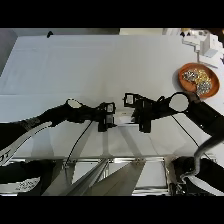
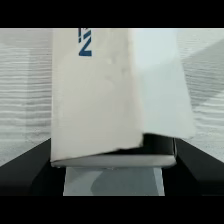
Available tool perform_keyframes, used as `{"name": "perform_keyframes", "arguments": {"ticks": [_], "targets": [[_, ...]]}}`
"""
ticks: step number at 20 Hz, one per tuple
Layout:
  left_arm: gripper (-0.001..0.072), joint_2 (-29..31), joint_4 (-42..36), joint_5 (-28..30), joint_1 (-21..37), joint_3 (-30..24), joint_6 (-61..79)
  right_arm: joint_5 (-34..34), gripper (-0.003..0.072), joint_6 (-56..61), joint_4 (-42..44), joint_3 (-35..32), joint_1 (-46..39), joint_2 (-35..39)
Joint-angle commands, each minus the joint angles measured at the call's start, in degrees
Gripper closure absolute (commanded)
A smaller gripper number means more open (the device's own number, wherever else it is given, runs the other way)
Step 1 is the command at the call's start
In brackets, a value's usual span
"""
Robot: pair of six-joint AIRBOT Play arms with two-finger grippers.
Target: Fold the box and place the chain.
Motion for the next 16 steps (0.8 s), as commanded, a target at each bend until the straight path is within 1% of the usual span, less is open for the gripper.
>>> {"name": "perform_keyframes", "arguments": {"ticks": [1,3,4,7,9,11,16], "targets": [[0.0456,0.02,0.00,0.15,0.00,0.02,-0.09,2.45,0.0514,0.24,0.33,0.04,0.00,-0.02],[0.0456,0.02,0.00,0.15,0.00,0.02,-0.09,2.69,0.0516,0.28,0.57,0.04,0.00,-0.02],[0.0456,0.02,0.00,0.15,0.00,0.02,-0.09,2.40,0.0534,0.28,0.63,0.04,0.00,-0.02],[0.0456,0.02,0.00,0.15,0.00,0.02,-0.09,-1.01,0.0536,2.03,0.81,0.04,0.00,-0.02],[0.0456,0.02,0.00,0.17,0.00,0.02,-0.09,-1.92,0.0538,1.99,1.46,0.04,0.00,-0.02],[0.0456,0.02,0.00,0.15,0.00,0.02,-0.09,-1.92,0.0590,1.99,1.57,0.04,0.00,-0.04],[0.0456,0.02,0.00,0.17,0.00,0.02,-0.09,-2.25,0.0590,1.95,1.57,-1.53,0.00,-0.04]]}}
